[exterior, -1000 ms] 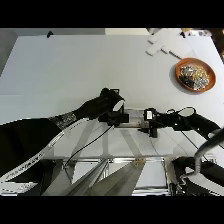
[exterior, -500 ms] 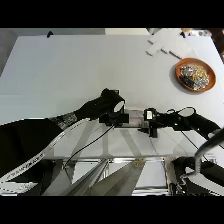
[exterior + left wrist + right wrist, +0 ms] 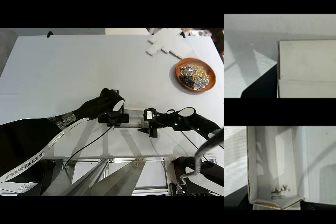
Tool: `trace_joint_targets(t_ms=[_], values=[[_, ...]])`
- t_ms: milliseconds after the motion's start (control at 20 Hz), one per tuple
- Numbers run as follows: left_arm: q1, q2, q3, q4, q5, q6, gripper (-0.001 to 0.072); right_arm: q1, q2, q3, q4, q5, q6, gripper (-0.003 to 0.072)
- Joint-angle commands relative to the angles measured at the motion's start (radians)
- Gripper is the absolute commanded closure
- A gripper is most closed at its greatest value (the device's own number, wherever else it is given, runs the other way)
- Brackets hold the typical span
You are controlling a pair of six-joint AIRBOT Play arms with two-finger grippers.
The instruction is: Fold the box and place the chain.
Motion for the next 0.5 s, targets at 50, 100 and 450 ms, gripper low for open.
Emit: trace_joint_targets(t_ms=[50,100,450], values=[[0.009,0.016,0.002,0.006,-0.004,0.006,0.0675,0.0,0.0,0.0,0.0,0.0,0.001,0.0292],[0.01,0.017,0.002,0.005,-0.002,0.006,0.0683,0.0,0.0,0.0,0.0,0.0,0.001,0.0292],[0.008,0.016,0.002,0.002,0.009,-0.001,0.0689,0.0,0.0,0.0,0.0,0.0,0.001,0.0292]])
